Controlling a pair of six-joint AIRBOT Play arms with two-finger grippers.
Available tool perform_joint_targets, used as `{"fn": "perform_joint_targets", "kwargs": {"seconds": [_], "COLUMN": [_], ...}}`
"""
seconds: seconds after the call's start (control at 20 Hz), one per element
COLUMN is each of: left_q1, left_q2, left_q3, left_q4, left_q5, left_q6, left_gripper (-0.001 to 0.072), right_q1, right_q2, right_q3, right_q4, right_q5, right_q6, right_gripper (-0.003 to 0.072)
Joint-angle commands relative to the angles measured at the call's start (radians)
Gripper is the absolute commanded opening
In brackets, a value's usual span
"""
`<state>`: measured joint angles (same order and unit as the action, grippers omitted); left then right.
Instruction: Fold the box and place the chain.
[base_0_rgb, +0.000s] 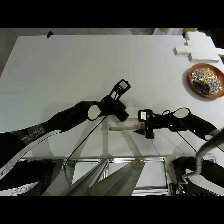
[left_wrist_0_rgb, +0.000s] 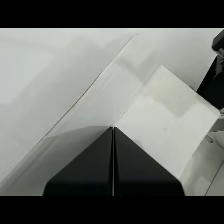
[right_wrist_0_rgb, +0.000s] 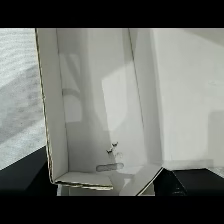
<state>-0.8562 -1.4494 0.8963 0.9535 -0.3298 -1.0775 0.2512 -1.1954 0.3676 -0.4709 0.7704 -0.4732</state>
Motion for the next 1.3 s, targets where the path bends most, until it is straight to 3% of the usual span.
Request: {"fn": "perform_joint_targets", "kwargs": {"seconds": [0.0, 0.3, 0.45, 0.65, 0.85, 1.1, 1.25], "left_q1": [0.003, 0.042, 0.048, 0.047, 0.054, 0.115, 0.148], "left_q2": [-0.016, 0.164, 0.268, 0.286, 0.279, 0.279, 0.279], "left_q3": [0.0, 0.0, 0.0, -0.01, -0.07, -0.154, -0.21], "left_q4": [0.006, 0.191, 0.355, 0.377, 0.336, 0.264, 0.232], "left_q5": [-0.03, -0.178, -0.348, -0.601, -0.589, -0.504, -0.443], "left_q6": [-0.023, -0.019, -0.018, 0.112, 0.241, 0.398, 0.49], "left_gripper": [0.0006, 0.0008, 0.0059, 0.0072, 0.0081, 0.0092, 0.0179], "right_q1": [0.0, 0.0, 0.0, 0.0, 0.0, 0.0, 0.0], "right_q2": [0.001, 0.001, 0.001, 0.0, 0.001, 0.001, 0.001], "right_q3": [0.0, 0.0, 0.0, 0.0, 0.0, 0.0, 0.0], "right_q4": [0.0, 0.0, 0.0, 0.0, 0.0, 0.0, 0.0], "right_q5": [0.0, 0.0, 0.0, 0.0, 0.0, 0.0, 0.0], "right_q6": [0.0, 0.0, 0.0, 0.0, 0.001, 0.0, 0.0], "right_gripper": [0.0319, 0.0319, 0.0319, 0.0319, 0.0319, 0.0319, 0.0319]}}
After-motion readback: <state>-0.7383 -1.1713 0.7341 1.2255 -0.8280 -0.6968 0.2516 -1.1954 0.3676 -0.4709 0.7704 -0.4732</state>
